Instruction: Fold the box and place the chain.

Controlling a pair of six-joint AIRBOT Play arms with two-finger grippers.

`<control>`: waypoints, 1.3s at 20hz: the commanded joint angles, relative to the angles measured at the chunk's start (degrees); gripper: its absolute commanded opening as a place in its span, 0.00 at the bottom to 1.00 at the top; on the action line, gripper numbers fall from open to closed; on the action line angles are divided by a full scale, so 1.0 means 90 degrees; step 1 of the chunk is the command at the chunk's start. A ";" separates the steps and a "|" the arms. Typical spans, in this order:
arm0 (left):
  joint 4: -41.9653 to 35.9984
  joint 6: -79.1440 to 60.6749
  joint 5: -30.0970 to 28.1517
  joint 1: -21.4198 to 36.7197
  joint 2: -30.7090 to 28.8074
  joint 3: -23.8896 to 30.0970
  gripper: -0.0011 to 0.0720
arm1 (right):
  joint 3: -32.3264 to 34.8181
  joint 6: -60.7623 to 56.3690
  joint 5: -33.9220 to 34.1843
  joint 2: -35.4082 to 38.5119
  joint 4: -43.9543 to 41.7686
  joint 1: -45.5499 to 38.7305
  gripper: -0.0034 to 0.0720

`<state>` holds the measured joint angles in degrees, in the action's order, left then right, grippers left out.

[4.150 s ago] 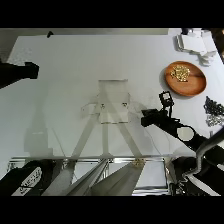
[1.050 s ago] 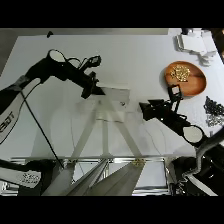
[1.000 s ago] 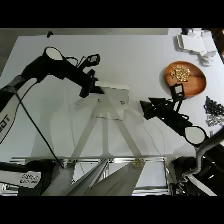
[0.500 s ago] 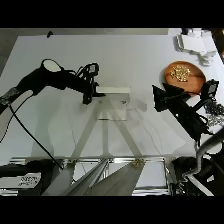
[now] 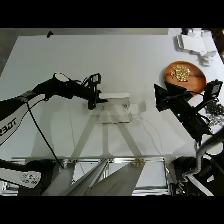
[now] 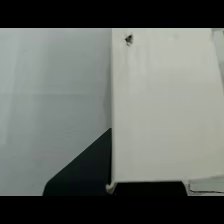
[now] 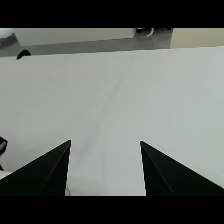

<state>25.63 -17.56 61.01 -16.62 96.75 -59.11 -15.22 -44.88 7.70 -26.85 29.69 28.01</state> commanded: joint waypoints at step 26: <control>0.0131 -0.0192 -0.0041 -0.0019 0.0114 0.0012 0.02 | -0.0835 0.3101 -0.3815 -0.2662 0.3927 -0.0032 0.79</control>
<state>26.79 -19.27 60.66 -16.78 97.78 -59.05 -21.91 -29.82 -25.85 -47.00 62.85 27.94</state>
